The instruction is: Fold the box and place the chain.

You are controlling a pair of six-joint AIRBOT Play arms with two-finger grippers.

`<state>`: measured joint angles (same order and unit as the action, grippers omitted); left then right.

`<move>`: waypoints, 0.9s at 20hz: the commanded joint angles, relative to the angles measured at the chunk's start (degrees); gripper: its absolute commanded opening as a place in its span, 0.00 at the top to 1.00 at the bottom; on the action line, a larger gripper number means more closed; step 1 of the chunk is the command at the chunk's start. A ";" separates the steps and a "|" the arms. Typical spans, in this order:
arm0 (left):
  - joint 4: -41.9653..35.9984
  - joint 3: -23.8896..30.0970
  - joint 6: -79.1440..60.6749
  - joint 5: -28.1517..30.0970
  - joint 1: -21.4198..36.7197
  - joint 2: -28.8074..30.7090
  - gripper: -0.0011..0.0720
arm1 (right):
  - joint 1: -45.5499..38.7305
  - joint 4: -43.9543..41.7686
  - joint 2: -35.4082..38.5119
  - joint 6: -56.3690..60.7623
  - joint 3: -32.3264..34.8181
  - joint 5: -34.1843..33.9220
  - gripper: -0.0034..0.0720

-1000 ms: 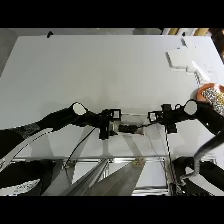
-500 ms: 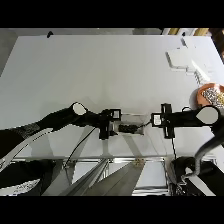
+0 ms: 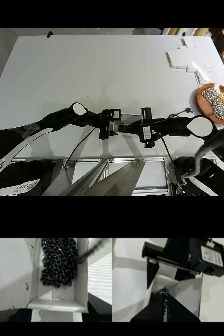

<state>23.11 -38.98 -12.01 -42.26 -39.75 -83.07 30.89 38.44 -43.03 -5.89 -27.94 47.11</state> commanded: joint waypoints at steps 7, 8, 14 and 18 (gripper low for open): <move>0.00 -0.02 0.02 0.02 0.02 0.04 0.45 | -2.97 3.56 -1.25 3.06 -3.63 0.96 0.65; 0.00 -0.04 0.02 0.02 0.02 0.04 0.45 | -5.75 7.45 -0.46 3.21 -5.44 5.14 0.65; 0.00 -0.04 0.02 0.00 0.02 0.04 0.45 | -21.18 34.95 0.15 8.63 -6.47 14.84 0.66; 0.00 -0.04 0.00 0.02 0.02 0.04 0.45 | -25.42 36.79 -5.40 8.31 -3.19 11.50 0.66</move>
